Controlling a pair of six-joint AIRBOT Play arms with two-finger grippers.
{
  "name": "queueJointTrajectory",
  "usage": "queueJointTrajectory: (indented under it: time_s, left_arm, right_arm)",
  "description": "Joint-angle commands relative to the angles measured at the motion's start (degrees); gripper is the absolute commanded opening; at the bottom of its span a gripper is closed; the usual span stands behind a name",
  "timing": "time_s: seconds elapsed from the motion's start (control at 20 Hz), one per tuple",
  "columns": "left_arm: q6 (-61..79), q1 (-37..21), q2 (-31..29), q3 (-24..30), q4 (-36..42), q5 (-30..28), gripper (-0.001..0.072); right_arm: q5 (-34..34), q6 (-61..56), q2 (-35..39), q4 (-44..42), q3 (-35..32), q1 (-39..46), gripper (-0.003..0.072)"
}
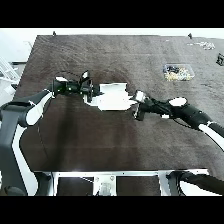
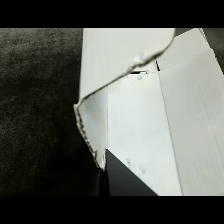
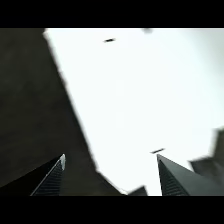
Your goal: Fold the box and place the chain.
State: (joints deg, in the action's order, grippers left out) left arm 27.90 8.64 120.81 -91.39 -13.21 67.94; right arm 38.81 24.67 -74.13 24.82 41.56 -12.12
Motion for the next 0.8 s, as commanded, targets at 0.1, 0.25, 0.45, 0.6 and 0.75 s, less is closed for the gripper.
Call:
queueJointTrajectory:
  time_s: [0.1, 0.25, 0.45, 0.6, 0.75]
  left_arm:
    - [0.00, -0.02, 0.00, 0.00, 0.02, 0.00, 0.0020]
    - [0.02, -0.02, 0.00, 0.00, 0.04, 0.00, 0.0019]
    - [0.00, -0.02, 0.00, 0.00, 0.13, 0.02, 0.0019]
    - [0.00, -0.02, 0.00, 0.00, 0.13, 0.00, 0.0020]
    - [0.00, -0.02, 0.00, 0.00, 0.11, 0.00, 0.0019]
  right_arm:
    - [-0.94, 6.08, -4.52, 2.23, -0.04, -3.13, 0.0686]
    - [-6.54, 6.03, -5.46, 1.11, 0.00, -3.28, 0.0686]
    - [-7.91, 6.05, -6.56, -3.04, 0.96, -3.02, 0.0684]
    - [-7.91, 6.56, -9.49, -3.21, 2.60, -2.80, 0.0684]
    - [-7.69, 6.69, -10.45, -3.39, 5.53, -1.42, 0.0684]
